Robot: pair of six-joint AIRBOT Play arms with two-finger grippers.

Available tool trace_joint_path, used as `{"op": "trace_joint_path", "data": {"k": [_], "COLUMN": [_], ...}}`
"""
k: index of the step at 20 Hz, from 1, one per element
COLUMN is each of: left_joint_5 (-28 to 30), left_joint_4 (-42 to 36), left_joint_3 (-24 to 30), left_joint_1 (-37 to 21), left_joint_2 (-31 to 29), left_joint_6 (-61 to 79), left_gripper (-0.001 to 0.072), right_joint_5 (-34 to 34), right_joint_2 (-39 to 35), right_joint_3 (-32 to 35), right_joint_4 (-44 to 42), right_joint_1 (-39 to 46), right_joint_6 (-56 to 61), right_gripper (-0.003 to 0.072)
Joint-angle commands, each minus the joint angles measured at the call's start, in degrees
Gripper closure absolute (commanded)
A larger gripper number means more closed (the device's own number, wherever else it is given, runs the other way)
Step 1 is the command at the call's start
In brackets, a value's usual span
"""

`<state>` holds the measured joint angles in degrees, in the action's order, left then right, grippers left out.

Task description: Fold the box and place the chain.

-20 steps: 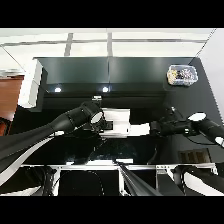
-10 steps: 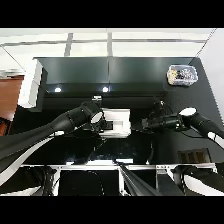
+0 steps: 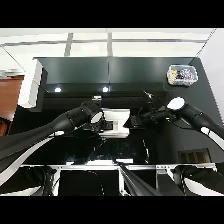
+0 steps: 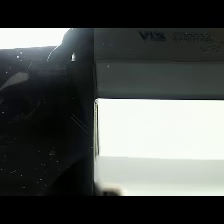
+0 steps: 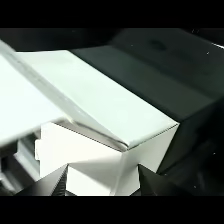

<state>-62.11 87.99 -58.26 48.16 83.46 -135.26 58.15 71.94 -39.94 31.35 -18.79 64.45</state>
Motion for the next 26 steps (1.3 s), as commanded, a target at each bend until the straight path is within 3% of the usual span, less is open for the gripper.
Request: {"op": "trace_joint_path", "data": {"k": [1, 6, 13, 19, 20, 24, 25, 26], "left_joint_5": [0.11, 0.11, 0.11, 0.09, 0.09, 0.07, 0.09, 0.09], "left_joint_4": [-0.15, -0.15, -0.15, -0.15, -0.13, -0.13, -0.13, -0.13], "left_joint_3": [-0.02, -0.02, -0.02, -0.02, -0.02, -0.02, -0.02, -0.02], "left_joint_1": [-0.04, -0.04, -0.04, -0.04, -0.04, -0.04, -0.04, -0.04], "left_joint_2": [0.00, 0.02, 0.02, 0.02, 0.02, 0.02, 0.02, 0.02], "left_joint_6": [0.02, 0.02, 0.02, 0.02, 0.02, 0.02, 0.02, 0.02], "left_gripper": [0.0680, 0.0680, 0.0680, 0.0680, 0.0680, 0.0680, 0.0680, 0.0680], "right_joint_5": [-4.09, -5.07, 0.13, 4.15, 3.98, 2.12, 2.03, 2.14], "right_joint_2": [0.04, 0.63, 7.89, 9.77, 9.77, 9.77, 9.77, 9.77], "right_joint_3": [-4.37, -8.39, -15.02, -18.49, -18.49, -18.49, -18.49, -18.49], "right_joint_4": [12.04, 30.91, 45.09, 51.74, 51.87, 51.67, 51.65, 51.63], "right_joint_1": [-5.70, -13.05, -20.55, -24.61, -25.05, -25.75, -25.75, -25.75], "right_joint_6": [13.31, 34.10, 54.10, 63.23, 63.93, 66.73, 67.14, 66.93], "right_gripper": [0.0204, 0.0205, 0.0205, 0.0208, 0.0316, 0.0346, 0.0393, 0.0682]}}
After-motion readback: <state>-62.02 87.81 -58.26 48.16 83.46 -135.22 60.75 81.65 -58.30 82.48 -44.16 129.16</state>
